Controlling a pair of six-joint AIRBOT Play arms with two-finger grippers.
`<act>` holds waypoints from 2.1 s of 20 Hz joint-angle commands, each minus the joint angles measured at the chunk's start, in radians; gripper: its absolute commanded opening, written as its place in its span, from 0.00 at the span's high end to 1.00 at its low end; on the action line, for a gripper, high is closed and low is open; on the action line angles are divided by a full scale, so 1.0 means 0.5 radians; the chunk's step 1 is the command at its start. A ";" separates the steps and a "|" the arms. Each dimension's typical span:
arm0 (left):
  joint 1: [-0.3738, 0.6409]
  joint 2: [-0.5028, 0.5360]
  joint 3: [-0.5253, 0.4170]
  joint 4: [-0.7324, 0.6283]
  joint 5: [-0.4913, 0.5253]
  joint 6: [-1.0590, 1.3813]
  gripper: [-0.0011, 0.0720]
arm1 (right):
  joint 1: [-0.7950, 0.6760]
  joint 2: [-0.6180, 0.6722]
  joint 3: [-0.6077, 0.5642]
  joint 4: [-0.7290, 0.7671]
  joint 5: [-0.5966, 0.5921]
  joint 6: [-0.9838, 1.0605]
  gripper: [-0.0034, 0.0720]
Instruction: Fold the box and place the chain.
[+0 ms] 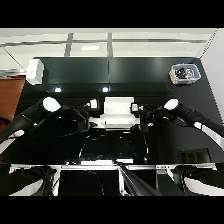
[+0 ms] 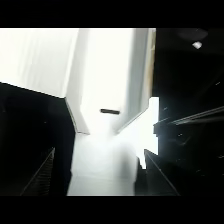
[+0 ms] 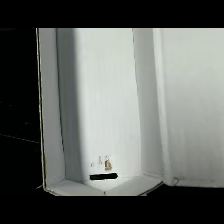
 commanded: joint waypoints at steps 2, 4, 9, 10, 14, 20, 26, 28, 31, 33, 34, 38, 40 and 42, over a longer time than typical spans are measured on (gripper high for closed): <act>-0.134 -0.161 0.050 0.110 0.163 0.249 0.13 | 0.002 -0.001 -0.002 0.001 0.001 -0.001 0.65; -0.156 -0.220 0.079 0.094 0.214 0.249 0.13 | 0.002 -0.001 -0.002 0.001 0.001 -0.001 0.65; -0.156 -0.244 0.127 -0.163 0.088 0.250 0.70 | 0.002 -0.001 -0.002 0.001 0.001 -0.001 0.65; -0.156 -0.244 0.129 -0.189 0.048 0.250 0.70 | 0.002 -0.001 -0.002 0.001 0.001 -0.001 0.65; -0.156 -0.246 0.128 -0.290 0.043 0.249 0.70 | 0.002 -0.001 -0.002 0.001 0.001 -0.001 0.65; -0.214 -0.353 0.128 -0.500 0.077 0.250 0.70 | 0.002 -0.001 -0.002 0.002 0.002 -0.001 0.65; -0.235 -0.367 0.128 -0.494 0.099 0.228 0.83 | 0.002 -0.001 -0.002 0.001 0.002 -0.001 0.65; -0.235 -0.367 0.128 -0.493 0.105 0.228 0.33 | 0.002 -0.001 -0.002 0.002 0.002 -0.001 0.65; -0.231 -0.365 0.129 -0.485 0.082 0.226 0.58 | 0.002 -0.001 -0.002 0.001 0.001 -0.001 0.65; -0.209 -0.329 0.145 -0.398 -0.008 0.155 0.95 | 0.002 -0.001 -0.002 0.001 0.002 -0.001 0.65; -0.187 -0.292 0.166 -0.291 -0.047 -0.047 0.96 | 0.002 -0.001 -0.002 0.001 0.002 -0.001 0.65; 0.023 0.021 0.192 0.474 -0.107 -1.116 0.96 | 0.002 -0.001 -0.002 0.001 0.002 -0.001 0.65; 0.208 0.143 0.189 0.845 -0.224 -1.786 0.96 | 0.002 -0.001 -0.002 0.001 0.002 -0.001 0.65; 0.450 0.150 0.169 0.965 -0.412 -2.380 0.96 | 0.002 -0.001 -0.002 0.001 0.002 -0.001 0.65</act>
